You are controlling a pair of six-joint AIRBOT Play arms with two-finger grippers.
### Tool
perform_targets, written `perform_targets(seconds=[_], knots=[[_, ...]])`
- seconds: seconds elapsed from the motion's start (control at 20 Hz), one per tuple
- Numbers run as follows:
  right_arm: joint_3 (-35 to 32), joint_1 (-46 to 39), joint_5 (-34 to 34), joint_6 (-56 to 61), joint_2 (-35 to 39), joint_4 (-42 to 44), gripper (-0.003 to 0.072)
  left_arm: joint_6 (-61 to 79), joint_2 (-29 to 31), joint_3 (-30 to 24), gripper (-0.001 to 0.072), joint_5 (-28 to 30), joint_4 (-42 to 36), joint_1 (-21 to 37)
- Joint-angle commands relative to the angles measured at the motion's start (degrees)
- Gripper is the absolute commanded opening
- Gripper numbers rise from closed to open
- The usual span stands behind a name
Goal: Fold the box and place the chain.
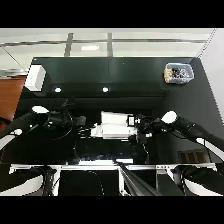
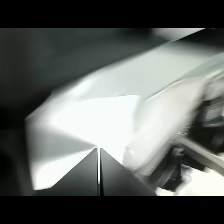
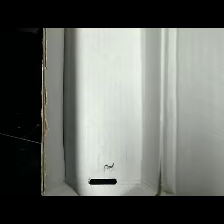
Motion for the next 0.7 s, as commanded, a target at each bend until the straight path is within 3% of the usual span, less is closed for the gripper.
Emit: perform_targets(seconds=[0.0, 0.2, 0.45, 0.65], knots=[[0.0, 0.0, -0.5, 0.2, 0.1, -0.1, 0.0128, 1.3, 0.0, 2.4, 0.0022, -1.3, 2.2, 1.9], [0.0, 0.0, -0.5, 0.2, 0.0, -0.1, 0.0128, -4.0, 0.0, 4.0, 0.0021, 0.6, 12.9, 2.3], [0.0, 0.0, -0.5, 0.2, 0.0, -0.1, 0.0128, -4.9, -0.3, 3.9, 0.0022, 3.6, 18.8, -0.1], [0.0, 0.0, -0.5, 0.2, 0.1, -0.1, 0.0128, -10.6, -2.0, 3.8, 0.0022, 4.5, 18.3, -3.5]])
